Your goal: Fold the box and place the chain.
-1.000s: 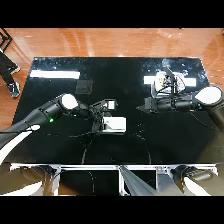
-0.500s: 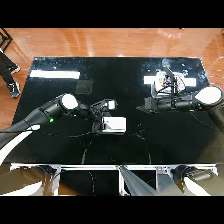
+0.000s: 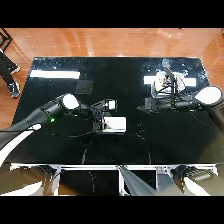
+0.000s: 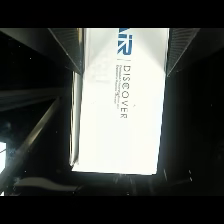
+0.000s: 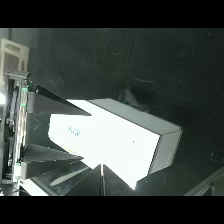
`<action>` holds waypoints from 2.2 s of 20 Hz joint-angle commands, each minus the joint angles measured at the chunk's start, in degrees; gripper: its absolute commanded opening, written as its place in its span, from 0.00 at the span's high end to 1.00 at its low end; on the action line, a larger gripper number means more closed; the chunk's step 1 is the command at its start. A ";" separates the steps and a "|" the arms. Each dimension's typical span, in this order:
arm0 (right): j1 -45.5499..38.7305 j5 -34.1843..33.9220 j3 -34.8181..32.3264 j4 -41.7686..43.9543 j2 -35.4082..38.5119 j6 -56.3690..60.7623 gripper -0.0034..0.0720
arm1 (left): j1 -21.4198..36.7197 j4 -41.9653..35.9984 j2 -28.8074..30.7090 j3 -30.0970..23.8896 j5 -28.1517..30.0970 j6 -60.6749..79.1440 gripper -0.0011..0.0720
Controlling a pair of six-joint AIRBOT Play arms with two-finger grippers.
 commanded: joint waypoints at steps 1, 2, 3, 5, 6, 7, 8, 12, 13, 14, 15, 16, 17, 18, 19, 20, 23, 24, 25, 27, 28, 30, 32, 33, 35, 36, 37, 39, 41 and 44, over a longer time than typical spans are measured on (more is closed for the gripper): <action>0.00 0.02 0.00 -0.42 0.04 0.11 0.93 | 0.00 0.00 -0.11 -0.02 -0.50 -0.04 0.11; 0.00 0.02 0.00 -0.42 0.04 0.11 0.93 | 0.00 0.00 -0.15 -0.02 -0.52 -0.04 0.11; 0.00 0.02 0.00 -0.42 0.04 0.11 0.93 | 0.00 0.00 -0.24 -0.02 -0.50 -0.02 0.11; 0.00 -0.02 0.00 -0.42 0.04 0.11 0.93 | -0.02 0.04 -0.35 -0.02 -0.52 -0.02 0.11; 0.00 -0.17 0.00 -0.42 0.04 0.11 0.93 | -0.02 0.04 -0.39 -0.02 -0.57 -0.07 0.12; 0.00 -0.28 0.00 -0.39 0.04 0.13 0.93 | -0.02 0.20 -0.42 -0.02 -0.48 -0.44 0.12; 0.00 -0.35 0.00 -0.39 0.04 0.11 0.93 | -0.02 1.01 -0.52 0.00 -0.46 -1.22 0.12; 0.00 -0.33 0.00 -0.39 0.04 0.11 0.93 | -0.02 3.21 -1.51 0.00 -0.57 -5.57 0.13; 0.00 -0.31 0.00 -0.37 0.04 0.11 0.93 | -0.04 3.02 -1.51 0.00 -0.63 -5.88 0.14; 0.00 -0.31 0.00 -0.39 0.04 0.11 0.93 | -0.02 2.97 -1.51 0.02 -0.74 -6.05 0.15; 0.00 -0.33 0.00 -0.39 0.04 0.11 0.93 | -0.02 3.02 -1.49 0.02 -0.90 -6.05 0.21; 0.00 -0.33 0.00 -0.39 0.04 0.11 0.93 | -0.02 3.04 -1.49 0.09 -1.16 -6.05 0.36; 0.00 -0.31 0.00 -0.39 0.04 0.13 0.93 | -0.02 3.04 -1.49 0.42 -2.03 -6.03 0.50; 0.00 -0.31 0.00 -0.37 0.04 0.13 0.93 | -0.02 3.02 -1.49 0.90 -3.23 -6.05 0.61; 0.00 -0.31 0.00 -0.39 0.04 0.13 0.93 | -0.02 3.02 -1.49 1.64 -5.03 -6.12 0.72; 0.00 -0.31 0.00 -0.39 0.04 0.13 0.93 | 0.02 3.08 -1.49 2.47 -6.29 -7.45 0.73; 0.00 -0.31 0.00 -0.37 0.04 0.13 0.93 | 0.11 7.37 -1.46 6.32 -8.96 -14.69 0.88; 0.00 -0.28 0.00 -0.37 0.04 0.13 0.93 | 0.22 9.27 -1.46 7.76 -10.21 -16.31 0.90; 0.00 -0.28 0.00 -0.37 0.04 0.13 0.93 | 0.55 10.88 -1.46 9.27 -11.41 -17.77 0.91; 0.00 -0.31 0.00 -0.39 0.04 0.13 0.93 | 2.12 12.09 -1.42 11.74 -13.22 -19.65 0.91; 0.00 -0.31 0.00 -0.39 0.04 0.11 0.93 | 3.43 12.09 -1.40 12.66 -13.81 -19.93 0.91; 0.00 -0.28 0.00 -0.37 0.04 0.11 0.93 | 7.26 12.09 -1.40 14.12 -14.84 -20.09 0.91; 0.00 -0.24 0.00 -0.37 0.04 0.13 0.93 | 12.66 12.09 -1.40 14.86 -14.62 -20.68 0.91; 0.00 -0.24 0.00 -0.37 0.04 0.11 0.93 | 15.58 12.07 -1.42 15.02 -14.49 -20.68 0.90; 0.00 -0.26 0.00 -0.35 0.04 0.11 0.93 | 22.47 12.09 -1.44 15.02 -12.74 -20.65 0.90; 0.00 -0.26 0.00 -0.31 0.04 0.11 0.93 | 26.05 12.07 -1.44 15.02 -11.02 -20.65 0.90; 0.00 -0.26 0.00 -0.22 0.04 0.11 0.93 | 29.90 12.07 -1.44 15.02 -8.41 -20.65 0.90; 0.00 -0.26 0.00 -0.20 0.04 0.13 0.93 | 36.59 11.80 -1.51 15.02 -1.90 -20.70 0.90; 0.00 -0.28 0.00 0.02 0.04 0.15 0.93 | 41.66 11.61 -2.10 15.06 6.62 -21.00 0.76; 0.02 -0.28 0.00 1.38 0.04 0.42 0.93 | 46.95 11.65 -6.95 19.76 11.91 -22.86 0.76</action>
